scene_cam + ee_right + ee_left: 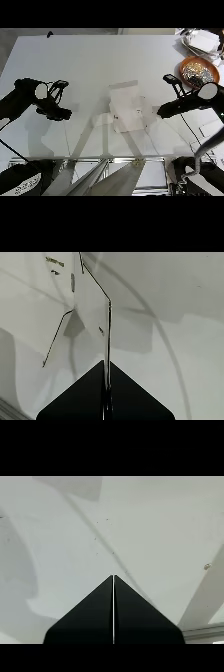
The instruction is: Fold the box and place the chain.
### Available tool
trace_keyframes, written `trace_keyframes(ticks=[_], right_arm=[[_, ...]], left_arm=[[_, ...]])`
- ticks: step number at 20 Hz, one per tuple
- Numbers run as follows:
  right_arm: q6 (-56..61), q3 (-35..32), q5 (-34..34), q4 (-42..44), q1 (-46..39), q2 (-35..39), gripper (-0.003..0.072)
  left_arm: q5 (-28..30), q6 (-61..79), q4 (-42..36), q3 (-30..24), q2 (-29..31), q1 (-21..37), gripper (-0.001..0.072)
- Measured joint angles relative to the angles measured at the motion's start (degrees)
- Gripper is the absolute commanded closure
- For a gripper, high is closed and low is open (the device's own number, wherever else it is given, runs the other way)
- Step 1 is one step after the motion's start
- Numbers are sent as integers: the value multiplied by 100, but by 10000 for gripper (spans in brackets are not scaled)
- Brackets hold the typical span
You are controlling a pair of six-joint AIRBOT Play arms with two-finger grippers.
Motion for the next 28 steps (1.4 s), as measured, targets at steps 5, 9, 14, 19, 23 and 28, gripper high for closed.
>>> trace_keyframes(ticks=[5, 9, 14, 19, 23, 28], right_arm=[[-20, -146, -232, 162, 160, 17, 672], [-24, -175, -258, 216, 190, 20, 672], [-35, -179, -267, 243, 195, 20, 672], [-42, -179, -269, 247, 195, 20, 672], [-44, -179, -273, 249, 195, 20, 671], [-46, -179, -273, 251, 195, 20, 671]], left_arm=[[1014, 713, -750, -4, -13, -2, 217], [1843, 2802, -2750, -2, -227, -2, 180], [2243, 5462, -5506, -4, -946, -4, 179], [2299, 6972, -7075, -2, -1646, -4, 180], [2035, 7591, -7670, 0, -2028, -4, 203], [1558, 7879, -7809, 57, -2409, -59, 237]])
